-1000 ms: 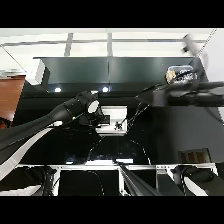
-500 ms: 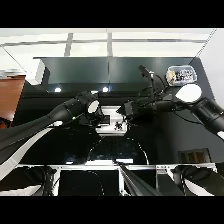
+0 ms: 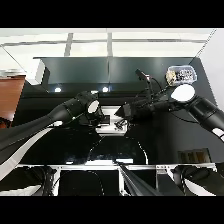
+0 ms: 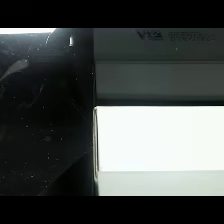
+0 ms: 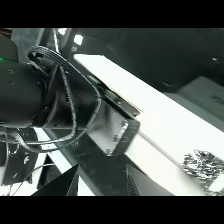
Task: Fold the box and place the chain.
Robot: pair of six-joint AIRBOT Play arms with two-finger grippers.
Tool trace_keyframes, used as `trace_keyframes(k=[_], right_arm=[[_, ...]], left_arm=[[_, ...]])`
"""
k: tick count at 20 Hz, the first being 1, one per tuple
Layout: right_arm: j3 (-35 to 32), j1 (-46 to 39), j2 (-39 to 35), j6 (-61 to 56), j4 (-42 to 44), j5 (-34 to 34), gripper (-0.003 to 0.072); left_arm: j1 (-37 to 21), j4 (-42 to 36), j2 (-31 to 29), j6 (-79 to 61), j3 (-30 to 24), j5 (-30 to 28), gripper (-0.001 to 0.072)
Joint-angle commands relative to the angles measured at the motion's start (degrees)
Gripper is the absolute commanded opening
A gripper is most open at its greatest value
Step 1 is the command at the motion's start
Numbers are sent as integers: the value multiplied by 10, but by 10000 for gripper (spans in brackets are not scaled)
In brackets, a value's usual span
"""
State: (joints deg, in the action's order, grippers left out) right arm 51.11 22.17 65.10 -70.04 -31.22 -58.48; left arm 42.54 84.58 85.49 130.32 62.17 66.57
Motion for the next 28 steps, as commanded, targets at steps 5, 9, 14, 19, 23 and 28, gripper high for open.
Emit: trace_keyframes(k=[5,9,14,19,23,28], right_arm=[[-26,-204,-13,-137,-331,123,345],[-54,-255,47,-276,-460,270,720],[73,-255,202,-322,-468,265,715],[197,-255,302,-391,-495,202,713],[217,-255,328,-397,-458,205,581],[217,-255,333,-397,-468,195,159]], left_arm=[[0,0,0,0,1,-2,31],[0,0,0,0,1,-3,31],[0,0,0,0,1,1,31],[0,0,0,0,1,2,31],[0,0,0,0,1,2,31],[0,0,0,0,1,2,31]])
